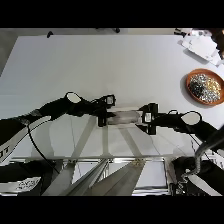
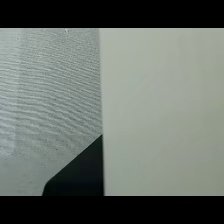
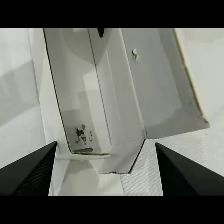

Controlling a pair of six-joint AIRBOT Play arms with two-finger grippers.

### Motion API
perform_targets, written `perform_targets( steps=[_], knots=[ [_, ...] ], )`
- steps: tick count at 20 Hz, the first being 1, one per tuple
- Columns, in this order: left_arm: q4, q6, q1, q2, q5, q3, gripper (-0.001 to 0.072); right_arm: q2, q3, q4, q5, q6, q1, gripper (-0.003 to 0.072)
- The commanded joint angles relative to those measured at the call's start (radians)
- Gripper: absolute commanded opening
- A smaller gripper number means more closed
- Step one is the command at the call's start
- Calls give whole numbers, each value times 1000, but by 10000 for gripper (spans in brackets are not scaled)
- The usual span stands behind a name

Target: Fold the box and place the chain.

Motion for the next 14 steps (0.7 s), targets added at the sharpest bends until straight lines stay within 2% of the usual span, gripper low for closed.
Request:
perform_targets(
  steps=[1,7,14],
  knots=[
    [0,0,-1,0,1,0,15,-51,20,13,16,-35,-24,700],
    [0,0,-1,0,1,0,15,-106,74,20,50,-35,-31,699],
    [0,0,-1,0,1,0,15,-138,77,8,142,-34,-30,696]
  ],
)
